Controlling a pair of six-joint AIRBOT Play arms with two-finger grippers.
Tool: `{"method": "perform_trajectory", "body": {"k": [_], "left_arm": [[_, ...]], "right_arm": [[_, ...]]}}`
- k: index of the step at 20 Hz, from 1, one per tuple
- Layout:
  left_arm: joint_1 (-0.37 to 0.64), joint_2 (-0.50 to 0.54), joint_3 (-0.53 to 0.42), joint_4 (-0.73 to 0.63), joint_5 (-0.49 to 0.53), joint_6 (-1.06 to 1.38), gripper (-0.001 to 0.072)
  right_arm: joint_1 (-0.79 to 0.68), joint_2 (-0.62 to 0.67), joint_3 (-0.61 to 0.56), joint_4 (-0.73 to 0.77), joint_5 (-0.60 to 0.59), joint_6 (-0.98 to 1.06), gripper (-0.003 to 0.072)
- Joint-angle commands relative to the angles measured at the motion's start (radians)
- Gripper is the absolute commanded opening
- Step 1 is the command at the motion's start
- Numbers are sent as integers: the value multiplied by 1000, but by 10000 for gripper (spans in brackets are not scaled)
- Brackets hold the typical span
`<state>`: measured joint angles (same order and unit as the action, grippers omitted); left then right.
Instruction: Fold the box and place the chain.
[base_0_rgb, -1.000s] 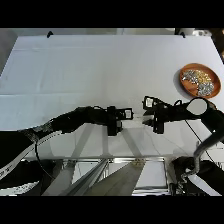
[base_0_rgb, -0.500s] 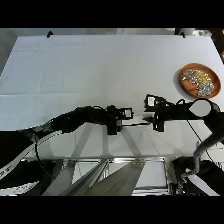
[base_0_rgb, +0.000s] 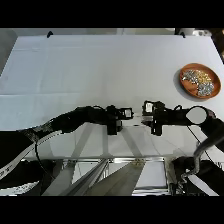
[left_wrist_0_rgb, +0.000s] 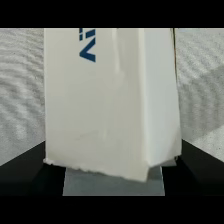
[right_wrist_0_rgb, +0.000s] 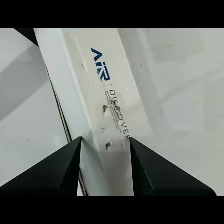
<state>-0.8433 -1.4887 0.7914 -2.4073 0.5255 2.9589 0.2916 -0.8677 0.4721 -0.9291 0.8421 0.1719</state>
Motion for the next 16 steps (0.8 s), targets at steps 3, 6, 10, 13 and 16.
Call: {"method": "perform_trajectory", "body": {"k": [3,6,10,13,16], "left_arm": [[0,0,0,0,1,0,255],[0,0,0,0,1,0,255],[0,0,0,0,1,0,255],[0,0,0,0,1,0,255],[0,0,0,0,1,0,255]], "right_arm": [[17,1,-19,2,-71,3,296],[17,1,-19,2,-31,3,296],[17,1,-19,-10,14,7,296],[17,1,-19,-9,50,15,296],[17,2,-19,-9,82,14,296]]}}
